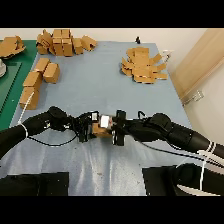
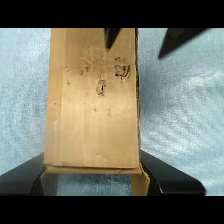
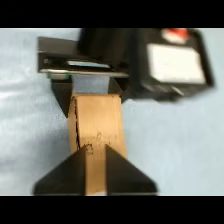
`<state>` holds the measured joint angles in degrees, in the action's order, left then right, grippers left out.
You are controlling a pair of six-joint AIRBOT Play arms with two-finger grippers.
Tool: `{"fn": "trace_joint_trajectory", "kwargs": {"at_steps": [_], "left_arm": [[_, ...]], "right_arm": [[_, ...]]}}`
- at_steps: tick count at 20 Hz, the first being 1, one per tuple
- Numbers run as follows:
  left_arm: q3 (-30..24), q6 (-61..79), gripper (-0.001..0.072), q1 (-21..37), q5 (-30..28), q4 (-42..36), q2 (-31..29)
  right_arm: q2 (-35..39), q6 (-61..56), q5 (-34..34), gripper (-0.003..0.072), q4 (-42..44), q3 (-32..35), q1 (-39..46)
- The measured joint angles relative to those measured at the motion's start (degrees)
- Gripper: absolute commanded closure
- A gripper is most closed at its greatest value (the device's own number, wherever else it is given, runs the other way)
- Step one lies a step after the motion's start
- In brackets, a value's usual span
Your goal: Fold the box.
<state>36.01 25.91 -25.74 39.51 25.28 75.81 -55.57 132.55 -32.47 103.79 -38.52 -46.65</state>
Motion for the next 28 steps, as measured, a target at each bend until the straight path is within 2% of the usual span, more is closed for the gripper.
{"fn": "trace_joint_trajectory", "kwargs": {"at_steps": [2,4,8,11,15,28], "left_arm": [[0.00,0.00,0.0118,0.00,-0.02,0.00,0.00],[0.00,0.00,0.0118,0.00,-0.02,0.00,0.00],[0.00,0.00,0.0118,0.00,-0.02,0.00,0.00],[0.00,0.00,0.0118,0.00,-0.02,0.00,0.00],[0.00,0.00,0.0118,0.00,-0.02,0.00,0.00],[0.00,0.00,0.0118,0.00,-0.02,0.00,0.00]], "right_arm": [[0.63,-18.73,-1.68,0.0684,1.79,1.44,1.44],[0.98,-33.38,-1.40,0.0685,7.39,3.69,2.14],[0.92,-47.04,5.07,0.0686,23.85,7.78,2.73],[0.44,-50.73,9.97,0.0686,31.15,8.87,1.68],[-1.42,-53.11,15.45,0.0686,35.21,9.40,-0.63],[-4.42,-54.55,18.40,0.0685,37.40,9.01,-2.34]]}}
